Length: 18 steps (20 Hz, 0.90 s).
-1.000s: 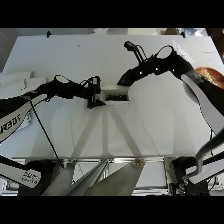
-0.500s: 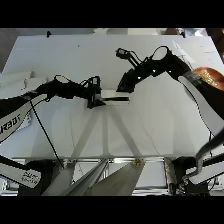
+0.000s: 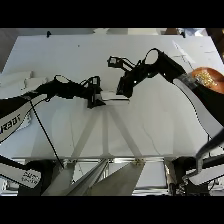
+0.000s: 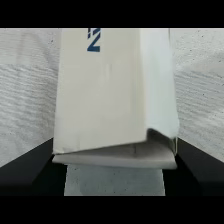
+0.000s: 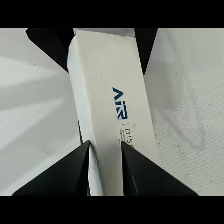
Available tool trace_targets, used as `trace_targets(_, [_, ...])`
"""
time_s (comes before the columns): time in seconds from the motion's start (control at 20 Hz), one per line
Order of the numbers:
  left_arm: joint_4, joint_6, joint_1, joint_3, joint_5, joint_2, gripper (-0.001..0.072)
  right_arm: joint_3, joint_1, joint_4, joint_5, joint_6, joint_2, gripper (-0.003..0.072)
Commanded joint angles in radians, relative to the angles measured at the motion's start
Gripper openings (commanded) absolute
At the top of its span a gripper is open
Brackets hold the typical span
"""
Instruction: Fold the box and place the chain.
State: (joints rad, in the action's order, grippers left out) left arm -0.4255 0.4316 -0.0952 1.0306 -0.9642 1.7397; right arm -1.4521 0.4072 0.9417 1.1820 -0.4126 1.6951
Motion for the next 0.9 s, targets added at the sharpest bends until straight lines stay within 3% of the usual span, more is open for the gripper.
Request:
trace_targets(0.0, [-0.001,0.002,0.0,0.001,-0.001,-0.001,0.0376,-0.001,0.019,0.039,-0.024,-0.019,-0.014,0.017])
trace_targets(0.85, [-0.001,0.002,0.0,0.001,-0.001,-0.001,0.0376,0.002,0.078,0.178,-0.027,-0.147,-0.014,0.0168])
